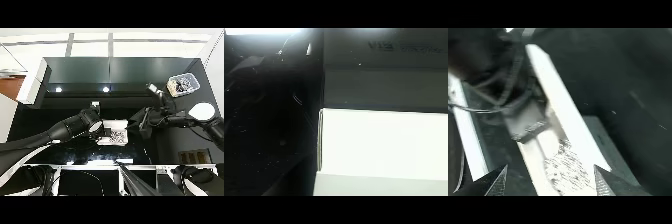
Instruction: Fold the box and place the chain.
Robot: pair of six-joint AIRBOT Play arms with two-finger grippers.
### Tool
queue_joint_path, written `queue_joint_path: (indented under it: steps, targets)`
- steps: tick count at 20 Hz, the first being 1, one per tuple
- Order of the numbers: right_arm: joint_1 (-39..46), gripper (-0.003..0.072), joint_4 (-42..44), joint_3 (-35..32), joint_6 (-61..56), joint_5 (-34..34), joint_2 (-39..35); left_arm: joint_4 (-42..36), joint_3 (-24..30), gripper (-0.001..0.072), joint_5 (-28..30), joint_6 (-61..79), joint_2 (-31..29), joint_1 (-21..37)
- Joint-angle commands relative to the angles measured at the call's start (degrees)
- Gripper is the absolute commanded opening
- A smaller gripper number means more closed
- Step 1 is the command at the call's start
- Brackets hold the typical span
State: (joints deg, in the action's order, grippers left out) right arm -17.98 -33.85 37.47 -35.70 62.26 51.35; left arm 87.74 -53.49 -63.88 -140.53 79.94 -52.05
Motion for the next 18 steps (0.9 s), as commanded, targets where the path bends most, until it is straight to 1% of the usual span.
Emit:
queue_joint_path:
  steps: [1, 2, 3, 4, 5, 8, 11, 13, 14, 15, 17, 18]
  targets:
    - [6.6, 0.0611, -0.7, 0.1, -0.8, 3.6, 0.0, -0.3, 0.0, 0.0042, 0.7, -0.5, 0.0, 0.0]
    - [7.4, 0.0611, -0.7, 0.1, -0.8, 3.6, 0.0, -1.1, -0.1, 0.0198, 0.5, -0.5, -0.1, 0.0]
    - [7.9, 0.0611, -0.7, 0.1, -0.8, 3.5, 0.0, -1.6, -0.2, 0.0452, 0.1, -0.5, -0.4, 0.0]
    - [8.0, 0.0611, -0.7, 0.1, -0.8, 3.4, 0.0, -1.6, -0.7, 0.0608, -1.0, -0.5, -0.7, 0.0]
    - [8.0, 0.0611, -0.7, 0.1, -0.8, 3.3, 0.0, -1.4, -1.6, 0.0631, -2.7, 0.0, -1.0, 0.0]
    - [8.0, 0.0611, -0.8, 0.1, -0.8, 3.3, 0.0, -0.4, -4.9, 0.0631, -6.6, 7.0, -3.5, 0.0]
    - [8.0, 0.0611, -0.9, 0.1, -0.8, 3.3, 0.0, 0.5, -5.7, 0.0631, -10.5, 17.4, -9.7, 0.1]
    - [8.0, 0.0611, -0.9, 0.1, -0.8, 3.3, 0.0, 0.7, -5.6, 0.0630, -15.9, 25.8, -14.5, 0.5]
    - [8.0, 0.0611, -0.9, 0.1, -0.8, 3.3, 0.0, 0.6, -5.0, 0.0631, -18.2, 28.5, -17.2, 1.0]
    - [8.0, 0.0611, -0.9, 0.1, -0.8, 3.3, 0.0, 0.5, -3.7, 0.0629, -19.0, 31.5, -19.9, 2.0]
    - [8.0, 0.0611, -0.9, 0.1, -0.8, 3.3, 0.0, -0.2, 0.4, 0.0628, -18.2, 38.1, -26.2, 6.5]
    - [8.0, 0.0611, -1.0, 0.1, -0.8, 3.3, 0.0, -0.8, 3.3, 0.0628, -16.5, 40.6, -29.7, 10.3]
